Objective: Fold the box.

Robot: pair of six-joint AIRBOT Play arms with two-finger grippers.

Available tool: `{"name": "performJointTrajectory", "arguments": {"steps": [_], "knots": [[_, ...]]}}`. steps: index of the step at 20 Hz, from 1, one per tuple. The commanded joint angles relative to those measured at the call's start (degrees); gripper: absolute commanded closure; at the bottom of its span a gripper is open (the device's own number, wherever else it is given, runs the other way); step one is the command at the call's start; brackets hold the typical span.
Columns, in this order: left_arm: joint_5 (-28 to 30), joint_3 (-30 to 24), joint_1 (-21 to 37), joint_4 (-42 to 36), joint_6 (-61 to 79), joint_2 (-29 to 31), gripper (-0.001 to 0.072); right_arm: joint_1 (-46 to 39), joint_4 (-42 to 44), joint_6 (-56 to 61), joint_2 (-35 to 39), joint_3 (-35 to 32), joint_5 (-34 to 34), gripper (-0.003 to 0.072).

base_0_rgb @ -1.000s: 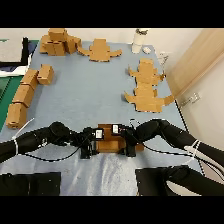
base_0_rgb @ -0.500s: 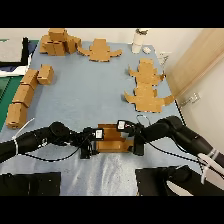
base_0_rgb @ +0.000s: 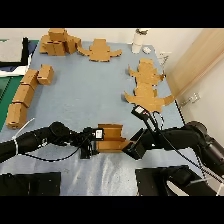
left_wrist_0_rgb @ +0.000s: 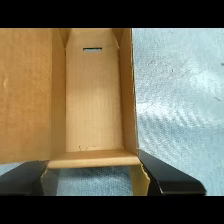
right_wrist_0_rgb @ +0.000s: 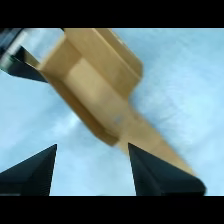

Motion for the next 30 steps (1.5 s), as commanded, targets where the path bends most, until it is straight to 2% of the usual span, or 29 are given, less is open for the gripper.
{"name": "performJointTrajectory", "arguments": {"steps": [1, 3, 4, 5, 6, 7, 10, 15, 19, 24, 30], "knots": [[0.0, 0.0, 0.0, 0.0, 0.0, 0.0, 0.026, 0.1, 5.2, 16.0, 0.7, 0.1, -0.4, -0.0023], [0.0, 0.0, 0.0, 0.0, 0.0, 0.0, 0.026, 0.1, 6.0, 20.2, -1.4, 0.1, 0.8, -0.0006], [0.0, 0.0, 0.0, 0.0, 0.0, 0.0, 0.0261, 0.1, 6.4, 22.4, -2.6, 0.1, 2.0, 0.0084], [0.0, 0.0, 0.0, 0.0, 0.0, 0.0, 0.026, 0.1, 7.1, 24.2, -4.3, 0.1, 3.7, 0.0232], [0.0, 0.0, 0.0, 0.0, 0.0, 0.0, 0.026, 0.1, 8.4, 24.1, -6.0, 0.1, 5.6, 0.0533], [0.0, 0.0, 0.0, 0.0, 0.0, 0.0, 0.026, 0.1, 10.3, 23.6, -8.0, 0.1, 7.5, 0.068], [0.0, 0.0, 0.0, 0.0, 0.0, 0.0, 0.026, -0.1, 13.3, 14.9, -14.9, 3.5, 8.7, 0.0681], [0.0, 0.0, 0.0, 0.0, 0.0, 0.0, 0.0261, -4.5, 13.9, 3.8, -29.9, 14.5, 3.5, 0.0681], [0.0, 0.0, 0.0, 0.0, 0.0, 0.0, 0.0261, -7.2, 13.9, -1.0, -38.4, 16.5, 2.3, 0.0681], [0.0, 0.0, 0.0, 0.0, 0.0, 0.0, 0.026, -7.2, 13.9, -6.5, -45.4, 16.5, 3.0, 0.0681], [0.0, 0.0, 0.0, 0.0, 0.0, 0.0, 0.026, -7.2, 13.9, -8.6, -46.6, 16.4, 4.4, 0.0682]]}}
